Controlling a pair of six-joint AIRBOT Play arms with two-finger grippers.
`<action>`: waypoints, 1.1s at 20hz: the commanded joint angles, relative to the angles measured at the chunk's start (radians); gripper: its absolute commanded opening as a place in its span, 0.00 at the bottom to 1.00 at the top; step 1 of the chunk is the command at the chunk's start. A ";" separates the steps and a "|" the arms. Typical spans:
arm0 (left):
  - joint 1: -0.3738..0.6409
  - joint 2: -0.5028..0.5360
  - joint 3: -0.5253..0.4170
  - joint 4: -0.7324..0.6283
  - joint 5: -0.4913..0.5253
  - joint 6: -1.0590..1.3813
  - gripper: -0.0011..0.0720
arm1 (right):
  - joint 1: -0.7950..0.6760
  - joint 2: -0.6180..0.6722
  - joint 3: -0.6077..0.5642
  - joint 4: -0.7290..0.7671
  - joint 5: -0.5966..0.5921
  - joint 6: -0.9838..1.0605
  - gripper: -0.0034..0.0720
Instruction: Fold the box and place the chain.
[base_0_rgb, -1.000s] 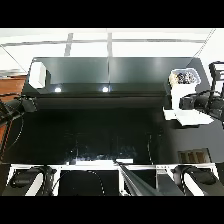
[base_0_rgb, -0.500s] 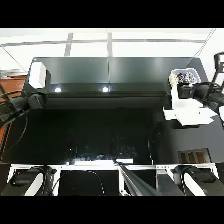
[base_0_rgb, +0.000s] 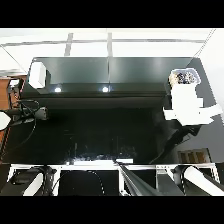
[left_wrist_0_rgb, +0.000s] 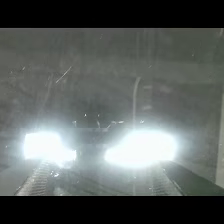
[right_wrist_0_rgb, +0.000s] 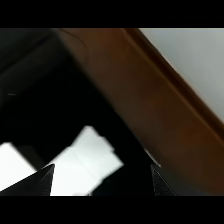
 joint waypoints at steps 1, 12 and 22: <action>0.000 -0.005 0.000 0.015 0.006 -0.001 0.99 | -0.178 -0.135 0.125 0.219 0.182 -0.304 0.98; 0.000 -0.008 0.000 0.015 0.162 -0.008 0.99 | -0.081 -0.527 0.404 0.351 0.415 -0.576 0.97; -0.008 -0.063 0.000 -0.045 0.190 -0.003 0.99 | -0.071 -0.521 0.407 0.325 0.588 -0.610 0.07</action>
